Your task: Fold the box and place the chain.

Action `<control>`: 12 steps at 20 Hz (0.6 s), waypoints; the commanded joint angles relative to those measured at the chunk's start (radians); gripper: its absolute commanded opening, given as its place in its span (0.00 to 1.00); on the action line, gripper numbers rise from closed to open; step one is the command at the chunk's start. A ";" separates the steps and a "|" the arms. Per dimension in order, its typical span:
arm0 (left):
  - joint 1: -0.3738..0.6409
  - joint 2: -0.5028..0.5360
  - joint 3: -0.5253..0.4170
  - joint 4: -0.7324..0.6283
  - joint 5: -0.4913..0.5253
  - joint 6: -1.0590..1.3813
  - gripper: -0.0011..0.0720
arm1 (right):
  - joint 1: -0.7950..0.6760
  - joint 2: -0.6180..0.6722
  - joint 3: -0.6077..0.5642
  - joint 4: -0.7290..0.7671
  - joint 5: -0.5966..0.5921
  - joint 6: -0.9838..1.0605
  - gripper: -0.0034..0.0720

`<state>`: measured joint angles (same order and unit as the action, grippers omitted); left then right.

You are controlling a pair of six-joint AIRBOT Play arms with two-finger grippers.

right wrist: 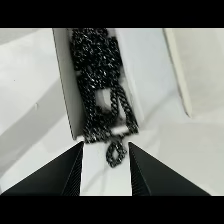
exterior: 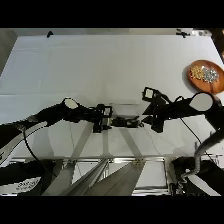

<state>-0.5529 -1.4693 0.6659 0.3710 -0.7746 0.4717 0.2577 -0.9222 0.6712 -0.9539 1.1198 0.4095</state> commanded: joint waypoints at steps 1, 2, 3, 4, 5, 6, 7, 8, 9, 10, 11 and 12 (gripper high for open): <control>0.001 0.001 0.000 0.000 0.000 0.000 0.53 | -0.102 -0.018 0.015 0.012 0.073 -0.077 0.43; 0.001 0.001 0.000 0.000 0.000 0.000 0.53 | -0.106 -0.043 0.015 0.006 0.073 -0.108 0.43; 0.001 0.001 0.000 0.000 0.000 0.000 0.53 | -0.106 -0.080 0.015 -0.011 0.073 -0.140 0.43; 0.001 0.001 0.000 0.000 0.000 0.000 0.53 | -0.106 -0.117 0.015 -0.034 0.073 -0.168 0.43; 0.001 0.001 0.000 0.000 0.000 0.000 0.53 | -0.106 -0.157 0.015 -0.048 0.069 -0.196 0.43; 0.001 0.001 0.000 0.000 0.000 0.000 0.53 | -0.101 -0.190 0.014 -0.061 0.061 -0.219 0.43; 0.001 0.001 0.000 0.000 0.000 0.000 0.53 | -0.089 -0.210 0.012 -0.077 0.044 -0.241 0.43; 0.001 0.001 0.000 0.000 0.000 0.000 0.53 | -0.071 -0.220 0.008 -0.103 0.013 -0.256 0.44; 0.001 0.001 0.000 0.000 0.000 0.000 0.53 | -0.054 -0.223 0.008 -0.129 -0.011 -0.262 0.44; 0.001 0.001 0.000 0.000 0.000 0.000 0.53 | -0.040 -0.224 0.008 -0.144 -0.044 -0.266 0.49; 0.001 0.001 0.000 0.000 0.000 0.000 0.53 | -0.032 -0.225 0.008 -0.142 -0.072 -0.280 0.63; 0.001 0.001 0.000 0.000 0.000 0.000 0.53 | -0.026 -0.226 0.008 -0.135 -0.095 -0.290 0.74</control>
